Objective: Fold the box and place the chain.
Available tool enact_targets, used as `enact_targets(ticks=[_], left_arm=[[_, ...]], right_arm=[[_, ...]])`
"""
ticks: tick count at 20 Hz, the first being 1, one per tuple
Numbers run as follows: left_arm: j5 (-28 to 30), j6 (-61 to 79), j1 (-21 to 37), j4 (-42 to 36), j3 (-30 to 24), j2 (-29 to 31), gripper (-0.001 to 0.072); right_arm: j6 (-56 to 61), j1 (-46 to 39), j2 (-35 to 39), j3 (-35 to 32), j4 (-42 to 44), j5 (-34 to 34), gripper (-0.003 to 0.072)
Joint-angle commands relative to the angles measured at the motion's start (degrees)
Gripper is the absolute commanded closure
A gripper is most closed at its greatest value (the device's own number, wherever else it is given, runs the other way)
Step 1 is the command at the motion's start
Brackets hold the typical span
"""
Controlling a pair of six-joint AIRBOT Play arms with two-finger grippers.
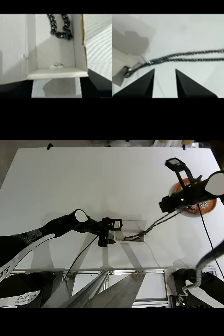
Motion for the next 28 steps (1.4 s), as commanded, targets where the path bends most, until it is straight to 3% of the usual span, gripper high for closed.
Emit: enact_targets(ticks=[1,8,28], left_arm=[[0.02,0.02,0.04,0.02,0.02,0.04,0.0438],[0.00,0.00,0.04,0.00,0.02,0.04,0.0438],[0.02,0.00,0.04,0.02,0.02,0.04,0.0438]], right_arm=[[1.29,-5.64,-2.95,-4.39,-1.51,-1.09,0.0367],[5.75,-6.45,-8.66,-10.43,-3.45,-7.48,0.0401],[5.77,-6.45,-17.97,-10.78,-3.58,-13.86,0.0433]])
